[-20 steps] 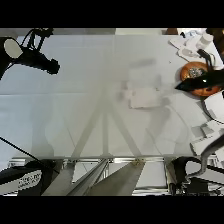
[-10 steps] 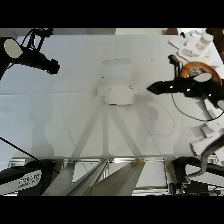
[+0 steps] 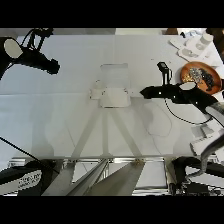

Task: Fold the box and place the chain.

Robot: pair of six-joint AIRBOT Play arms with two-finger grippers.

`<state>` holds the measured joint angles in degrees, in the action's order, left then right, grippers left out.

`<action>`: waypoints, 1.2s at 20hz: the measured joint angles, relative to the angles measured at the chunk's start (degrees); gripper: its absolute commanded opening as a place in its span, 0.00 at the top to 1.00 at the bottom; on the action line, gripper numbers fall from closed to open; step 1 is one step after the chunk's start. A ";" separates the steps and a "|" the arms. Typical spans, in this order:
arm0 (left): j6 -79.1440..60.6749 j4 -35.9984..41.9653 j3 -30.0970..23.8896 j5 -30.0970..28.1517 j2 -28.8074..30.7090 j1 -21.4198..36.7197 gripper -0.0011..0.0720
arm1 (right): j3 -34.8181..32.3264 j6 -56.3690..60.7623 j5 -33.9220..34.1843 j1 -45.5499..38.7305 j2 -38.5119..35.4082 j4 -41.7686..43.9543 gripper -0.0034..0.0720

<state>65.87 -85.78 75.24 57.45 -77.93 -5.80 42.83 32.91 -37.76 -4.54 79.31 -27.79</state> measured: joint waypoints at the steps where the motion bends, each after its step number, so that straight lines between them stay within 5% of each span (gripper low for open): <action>1: 0.00 0.00 0.00 0.02 0.00 0.00 0.43 | -0.09 0.00 0.33 0.13 0.00 0.07 0.95; 13: 0.00 0.55 0.00 0.00 0.00 0.00 0.43 | -0.20 -0.17 1.20 0.42 0.00 0.17 0.95; 24: 0.17 25.53 0.00 -0.17 0.00 0.00 0.43 | -0.20 -0.20 1.22 0.42 0.00 0.17 0.95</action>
<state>66.04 -60.25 75.24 57.28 -77.93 -5.80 42.63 32.71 -36.53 -4.12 79.31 -27.62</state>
